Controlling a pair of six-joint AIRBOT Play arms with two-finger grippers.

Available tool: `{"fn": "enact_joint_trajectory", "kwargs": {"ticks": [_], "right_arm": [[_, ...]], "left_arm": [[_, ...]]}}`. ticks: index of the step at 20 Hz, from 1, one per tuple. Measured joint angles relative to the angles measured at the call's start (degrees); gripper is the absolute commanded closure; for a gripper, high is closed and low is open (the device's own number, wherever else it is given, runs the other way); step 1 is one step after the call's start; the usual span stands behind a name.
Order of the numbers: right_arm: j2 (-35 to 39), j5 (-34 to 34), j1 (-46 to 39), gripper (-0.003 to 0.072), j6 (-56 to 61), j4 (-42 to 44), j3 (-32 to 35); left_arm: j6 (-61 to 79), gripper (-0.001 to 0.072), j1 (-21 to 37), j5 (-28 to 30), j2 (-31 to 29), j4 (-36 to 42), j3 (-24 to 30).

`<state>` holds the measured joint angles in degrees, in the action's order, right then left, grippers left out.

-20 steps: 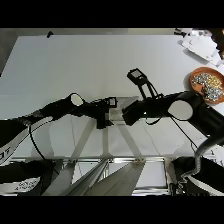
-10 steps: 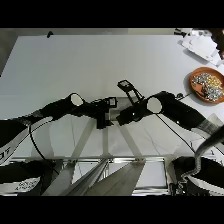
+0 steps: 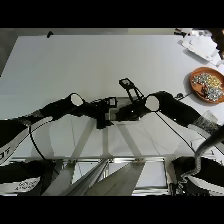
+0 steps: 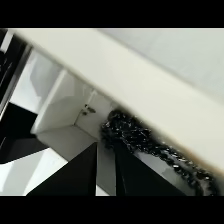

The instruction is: Fold the box and place the chain.

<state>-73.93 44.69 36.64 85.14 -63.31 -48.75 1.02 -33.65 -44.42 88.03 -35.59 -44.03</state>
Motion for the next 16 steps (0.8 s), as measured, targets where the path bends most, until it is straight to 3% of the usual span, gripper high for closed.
{"fn": "enact_joint_trajectory", "kwargs": {"ticks": [2,10,16], "right_arm": [[0.2,0.1,-1.0,0.0487,0.2,0.2,0.0],[9.0,4.4,-8.6,0.0488,-1.2,0.2,0.0],[18.6,8.2,-21.3,0.0487,-5.3,0.7,0.0]], "left_arm": [[0.0,0.0376,0.0,0.0,0.0,0.0,0.0],[0.0,0.0376,0.0,0.0,0.0,0.0,0.0],[0.0,0.0376,0.0,0.0,0.0,0.0,0.0]]}}
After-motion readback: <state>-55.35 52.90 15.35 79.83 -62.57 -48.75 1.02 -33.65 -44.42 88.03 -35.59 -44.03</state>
